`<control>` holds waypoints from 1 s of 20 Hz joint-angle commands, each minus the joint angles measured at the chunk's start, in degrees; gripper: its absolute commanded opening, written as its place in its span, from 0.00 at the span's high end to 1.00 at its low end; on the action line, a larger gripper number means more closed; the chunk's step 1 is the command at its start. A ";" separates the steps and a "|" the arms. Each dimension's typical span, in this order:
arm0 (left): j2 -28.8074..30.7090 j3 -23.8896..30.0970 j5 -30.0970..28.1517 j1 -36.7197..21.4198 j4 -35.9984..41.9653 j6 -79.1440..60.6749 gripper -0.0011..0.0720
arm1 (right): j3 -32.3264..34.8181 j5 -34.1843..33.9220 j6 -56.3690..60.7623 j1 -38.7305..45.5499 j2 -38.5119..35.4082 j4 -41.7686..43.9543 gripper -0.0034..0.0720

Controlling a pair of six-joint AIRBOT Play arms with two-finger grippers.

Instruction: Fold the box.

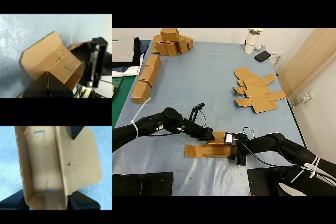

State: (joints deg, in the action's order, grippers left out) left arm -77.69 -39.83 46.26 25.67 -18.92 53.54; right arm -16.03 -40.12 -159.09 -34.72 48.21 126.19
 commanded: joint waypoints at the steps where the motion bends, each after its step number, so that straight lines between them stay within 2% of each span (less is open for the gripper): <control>1: 2.89 -1.36 8.02 -4.68 4.00 -13.00 0.97 | 0.04 0.00 0.04 -0.04 -0.02 0.02 0.30; 4: 11.85 -0.70 15.87 -12.94 4.24 -27.96 0.97 | 0.04 0.00 0.04 -0.04 -0.02 0.04 0.30; 6: 18.12 0.61 16.94 -16.70 3.17 -35.26 0.97 | 0.04 0.02 0.04 -0.04 -0.02 0.02 0.30; 9: 25.51 1.33 16.90 -17.25 -4.00 -42.73 0.97 | 0.04 0.00 0.04 -0.04 -0.02 0.02 0.30; 12: 29.33 1.79 16.15 -15.54 -11.10 -49.77 0.96 | 0.04 0.00 0.04 -0.04 -0.02 0.02 0.30; 13: 29.73 3.15 15.30 -16.74 -10.69 -53.22 0.85 | 0.04 0.04 0.04 -0.04 -0.02 0.04 0.30; 14: 29.97 5.90 11.45 -17.20 -8.81 -56.43 0.30 | 0.04 -0.02 0.04 -0.04 0.04 0.04 0.30; 15: 29.94 9.38 6.73 -17.31 -5.11 -60.02 0.03 | 0.04 0.02 0.04 -0.04 0.02 -0.11 0.30; 16: 29.97 13.53 2.75 -17.25 -1.14 -65.96 0.03 | 0.04 0.00 0.04 -0.04 0.02 -0.42 0.30; 18: 29.94 20.13 -0.68 -15.89 2.45 -78.64 0.03 | 0.04 0.00 0.04 -0.04 0.02 -0.42 0.30; 20: 29.18 22.91 -3.52 -13.46 2.43 -81.53 0.03 | 0.04 0.02 0.04 -0.04 0.02 -0.42 0.30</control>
